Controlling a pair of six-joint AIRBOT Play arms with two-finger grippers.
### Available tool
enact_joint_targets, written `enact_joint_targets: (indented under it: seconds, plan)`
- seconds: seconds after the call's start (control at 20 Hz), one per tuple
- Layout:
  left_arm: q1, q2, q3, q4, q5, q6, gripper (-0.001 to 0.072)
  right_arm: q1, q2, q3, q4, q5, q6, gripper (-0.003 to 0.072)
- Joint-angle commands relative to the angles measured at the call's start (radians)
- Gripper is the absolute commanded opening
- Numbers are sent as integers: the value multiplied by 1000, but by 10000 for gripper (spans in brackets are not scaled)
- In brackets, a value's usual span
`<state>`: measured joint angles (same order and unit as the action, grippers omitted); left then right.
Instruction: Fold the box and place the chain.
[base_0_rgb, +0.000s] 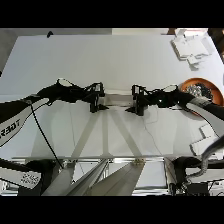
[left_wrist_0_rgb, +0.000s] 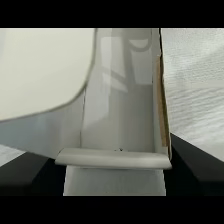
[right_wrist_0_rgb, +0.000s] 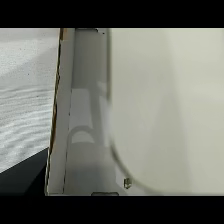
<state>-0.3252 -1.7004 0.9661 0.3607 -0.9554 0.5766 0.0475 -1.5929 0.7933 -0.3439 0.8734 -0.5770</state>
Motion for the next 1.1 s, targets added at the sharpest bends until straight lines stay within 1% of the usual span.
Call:
enact_joint_targets:
  seconds: [0.0,0.05,1.05]
  plan:
    - [-1,0,0,2,5,0,334,1,0,0,0,3,0,526]
    - [-1,0,0,3,5,0,342,1,0,0,0,3,0,526]
    - [-1,0,0,3,-2,-1,341,1,0,0,26,10,0,528]
